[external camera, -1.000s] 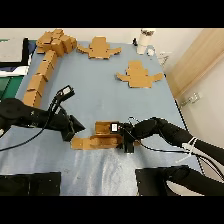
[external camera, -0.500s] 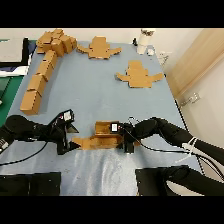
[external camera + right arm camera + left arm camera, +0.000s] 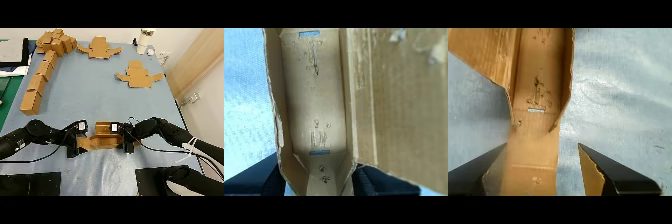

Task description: Fold the box.

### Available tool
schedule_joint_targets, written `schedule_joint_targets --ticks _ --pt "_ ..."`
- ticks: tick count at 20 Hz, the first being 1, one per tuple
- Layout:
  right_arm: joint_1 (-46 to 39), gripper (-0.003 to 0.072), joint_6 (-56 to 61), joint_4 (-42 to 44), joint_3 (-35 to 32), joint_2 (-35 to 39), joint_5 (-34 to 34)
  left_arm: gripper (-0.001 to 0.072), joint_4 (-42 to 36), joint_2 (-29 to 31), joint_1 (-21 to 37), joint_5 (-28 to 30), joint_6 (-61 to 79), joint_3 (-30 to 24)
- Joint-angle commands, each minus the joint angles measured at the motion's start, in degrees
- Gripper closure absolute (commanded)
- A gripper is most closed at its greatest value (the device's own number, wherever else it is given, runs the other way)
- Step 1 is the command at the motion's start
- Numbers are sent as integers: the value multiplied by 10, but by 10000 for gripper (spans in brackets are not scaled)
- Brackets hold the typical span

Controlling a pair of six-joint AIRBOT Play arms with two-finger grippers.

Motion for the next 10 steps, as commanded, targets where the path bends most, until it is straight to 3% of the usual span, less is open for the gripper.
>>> schedule_joint_targets --ticks 1,5,7,10 --pt "0 175 0 0 0 0 0 6 -11 -37 -20 16 8 26" --pt "0 175 0 0 0 0 -1 10 -11 -61 -38 16 14 39" --pt "0 175 0 0 0 0 0 229 -11 -70 -38 16 31 39" --pt "0 175 0 0 0 0 0 245 -32 -79 -38 21 57 40"
